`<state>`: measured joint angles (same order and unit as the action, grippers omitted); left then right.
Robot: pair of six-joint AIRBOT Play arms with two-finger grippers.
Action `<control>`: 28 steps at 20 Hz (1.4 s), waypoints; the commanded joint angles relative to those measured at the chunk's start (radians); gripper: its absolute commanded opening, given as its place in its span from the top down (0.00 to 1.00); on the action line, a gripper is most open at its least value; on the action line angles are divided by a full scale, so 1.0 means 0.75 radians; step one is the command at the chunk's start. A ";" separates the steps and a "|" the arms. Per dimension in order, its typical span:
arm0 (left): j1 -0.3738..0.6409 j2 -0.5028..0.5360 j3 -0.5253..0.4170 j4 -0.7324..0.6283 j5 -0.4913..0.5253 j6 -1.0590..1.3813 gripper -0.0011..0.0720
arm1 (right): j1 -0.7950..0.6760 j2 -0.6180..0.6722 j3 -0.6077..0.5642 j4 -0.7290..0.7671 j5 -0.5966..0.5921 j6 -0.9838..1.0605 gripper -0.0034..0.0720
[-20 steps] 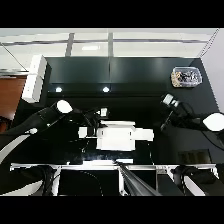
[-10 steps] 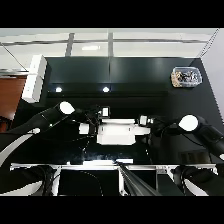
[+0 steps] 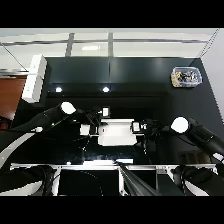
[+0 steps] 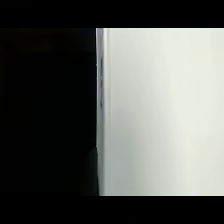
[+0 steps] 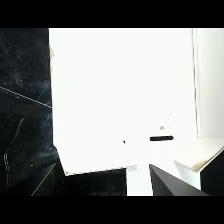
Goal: Fold the box and place the chain.
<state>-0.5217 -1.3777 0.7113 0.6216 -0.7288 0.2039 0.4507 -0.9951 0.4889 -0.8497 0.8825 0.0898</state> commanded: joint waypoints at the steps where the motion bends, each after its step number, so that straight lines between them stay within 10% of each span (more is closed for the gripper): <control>1: -0.001 -0.008 -0.001 0.003 -0.021 -0.003 0.95 | 0.030 -0.003 -0.001 0.003 -0.033 -0.023 0.08; 18: -0.001 -0.008 -0.001 0.003 -0.020 -0.003 0.95 | 0.212 -0.053 -0.053 0.169 -0.265 0.020 0.09; 28: -0.001 -0.008 -0.001 0.003 -0.020 -0.003 0.95 | 0.003 0.012 0.074 0.060 -0.179 0.164 0.09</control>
